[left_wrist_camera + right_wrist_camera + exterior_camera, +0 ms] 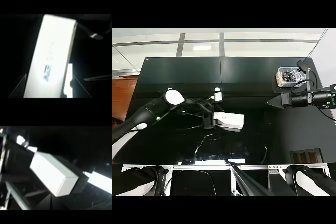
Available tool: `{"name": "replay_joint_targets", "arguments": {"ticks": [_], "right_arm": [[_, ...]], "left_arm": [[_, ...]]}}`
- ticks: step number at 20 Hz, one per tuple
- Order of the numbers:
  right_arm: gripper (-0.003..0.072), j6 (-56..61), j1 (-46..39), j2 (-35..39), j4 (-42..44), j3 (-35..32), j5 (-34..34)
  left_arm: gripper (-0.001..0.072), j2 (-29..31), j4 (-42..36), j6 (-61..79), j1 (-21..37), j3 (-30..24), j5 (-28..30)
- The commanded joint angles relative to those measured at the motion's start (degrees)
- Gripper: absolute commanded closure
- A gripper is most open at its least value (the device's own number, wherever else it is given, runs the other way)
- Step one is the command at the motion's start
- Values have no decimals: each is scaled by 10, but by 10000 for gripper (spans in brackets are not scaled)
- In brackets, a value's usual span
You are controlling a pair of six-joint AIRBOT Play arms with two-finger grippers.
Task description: Fold the box and place the chain.
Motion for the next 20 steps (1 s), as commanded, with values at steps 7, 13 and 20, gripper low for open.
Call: {"name": "replay_joint_targets", "arguments": {"ticks": [7, 13, 20], "right_arm": [[670, -25, -5, 4, -6, -1, -25], [670, -40, -5, 4, -6, -1, -26], [670, -40, -5, 4, -6, -1, -26]], "left_arm": [[0, -145, -15, -13, -56, 122, -1], [0, -150, -12, -14, -56, 123, -28], [1, -150, 10, -14, -56, 123, -54]]}}
